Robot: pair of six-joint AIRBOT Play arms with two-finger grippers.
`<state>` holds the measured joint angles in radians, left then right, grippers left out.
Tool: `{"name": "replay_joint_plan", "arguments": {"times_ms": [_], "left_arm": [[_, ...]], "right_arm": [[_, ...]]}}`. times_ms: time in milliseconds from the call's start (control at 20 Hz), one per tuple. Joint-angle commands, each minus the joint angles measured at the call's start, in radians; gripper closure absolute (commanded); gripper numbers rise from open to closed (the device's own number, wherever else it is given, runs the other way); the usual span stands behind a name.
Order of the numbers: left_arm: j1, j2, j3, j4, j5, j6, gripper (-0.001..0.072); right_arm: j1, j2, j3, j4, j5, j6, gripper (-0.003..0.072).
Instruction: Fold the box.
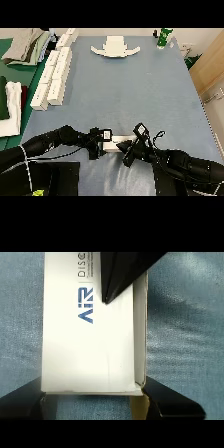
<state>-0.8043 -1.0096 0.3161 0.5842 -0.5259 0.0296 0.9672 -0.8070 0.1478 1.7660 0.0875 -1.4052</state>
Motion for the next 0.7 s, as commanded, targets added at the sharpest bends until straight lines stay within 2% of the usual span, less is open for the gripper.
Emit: {"name": "replay_joint_plan", "arguments": {"times_ms": [0, 650], "left_arm": [[0.000, 0.000, 0.001, 0.000, 0.000, 0.000, 0.0183], [0.000, 0.000, 0.000, 0.000, 0.000, 0.000, 0.0183]], "right_arm": [[0.001, -0.031, -0.005, 0.012, -0.019, 0.021, 0.0681], [0.001, -0.020, -0.004, 0.011, 0.038, 0.021, 0.0681]]}}
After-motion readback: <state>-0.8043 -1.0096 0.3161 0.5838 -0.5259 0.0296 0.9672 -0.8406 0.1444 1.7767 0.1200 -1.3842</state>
